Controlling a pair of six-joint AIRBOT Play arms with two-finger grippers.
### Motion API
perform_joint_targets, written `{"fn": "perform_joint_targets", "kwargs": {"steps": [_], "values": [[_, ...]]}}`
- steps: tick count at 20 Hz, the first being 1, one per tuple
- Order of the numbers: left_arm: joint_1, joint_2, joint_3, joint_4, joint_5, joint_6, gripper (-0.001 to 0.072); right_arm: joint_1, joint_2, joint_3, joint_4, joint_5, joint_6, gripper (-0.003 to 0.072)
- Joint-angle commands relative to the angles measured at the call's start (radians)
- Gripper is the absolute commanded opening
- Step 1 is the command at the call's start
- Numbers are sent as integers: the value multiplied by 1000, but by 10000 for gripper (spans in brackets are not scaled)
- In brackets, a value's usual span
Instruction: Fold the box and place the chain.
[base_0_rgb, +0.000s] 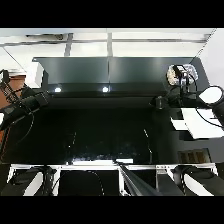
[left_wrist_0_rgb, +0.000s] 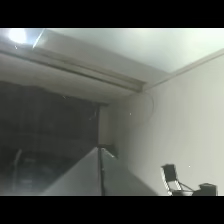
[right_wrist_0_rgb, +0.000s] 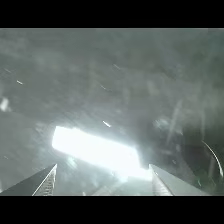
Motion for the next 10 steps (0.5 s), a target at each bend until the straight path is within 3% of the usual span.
{"fn": "perform_joint_targets", "kwargs": {"steps": [1, 5, 10], "values": [[-1, -6, 0, -9, -27, 6, 702, -31, -3, 1, -148, 61, 94, 719], [0, -46, 2, 31, -104, 72, 715, -264, -3, 29, -367, 39, 290, 718], [-1, -116, 38, 239, -184, -80, 715, -839, -61, 141, -305, -68, 280, 715]]}}
